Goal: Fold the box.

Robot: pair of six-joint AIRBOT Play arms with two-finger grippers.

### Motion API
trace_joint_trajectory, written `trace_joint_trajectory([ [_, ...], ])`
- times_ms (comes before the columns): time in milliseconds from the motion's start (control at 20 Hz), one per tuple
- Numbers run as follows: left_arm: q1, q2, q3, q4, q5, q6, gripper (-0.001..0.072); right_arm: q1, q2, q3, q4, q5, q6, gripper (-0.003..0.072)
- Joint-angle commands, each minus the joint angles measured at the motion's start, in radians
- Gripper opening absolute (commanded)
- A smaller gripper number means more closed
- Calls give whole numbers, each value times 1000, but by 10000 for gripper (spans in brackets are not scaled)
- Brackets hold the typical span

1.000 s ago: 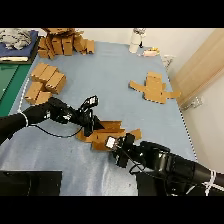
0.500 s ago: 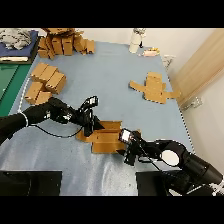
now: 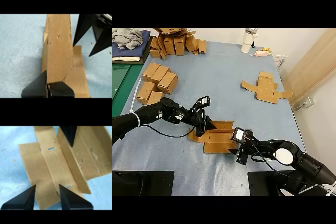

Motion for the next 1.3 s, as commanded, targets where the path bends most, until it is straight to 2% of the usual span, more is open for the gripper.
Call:
trace_joint_trajectory([
  [0, 0, 0, 1, 0, 1, 0, 16, 11, 30, 3, 18, 5, -10, 456],
  [300, 0, 0, 1, 0, 0, 0, 16, 95, 108, -83, -35, 53, -56, 456],
  [600, 0, 0, 1, 0, -2, 0, 16, 110, 106, -106, -220, 25, -91, 456],
  [850, 0, 0, 1, 0, -3, 0, 16, 110, 97, -121, -219, -59, -91, 456],
  [1100, 0, 0, 1, 0, -3, 0, 16, 118, -9, -120, -227, -137, -133, 456],
  [1250, 0, 0, 1, 0, -3, 0, 16, 159, -19, -119, -227, -191, -133, 456],
])
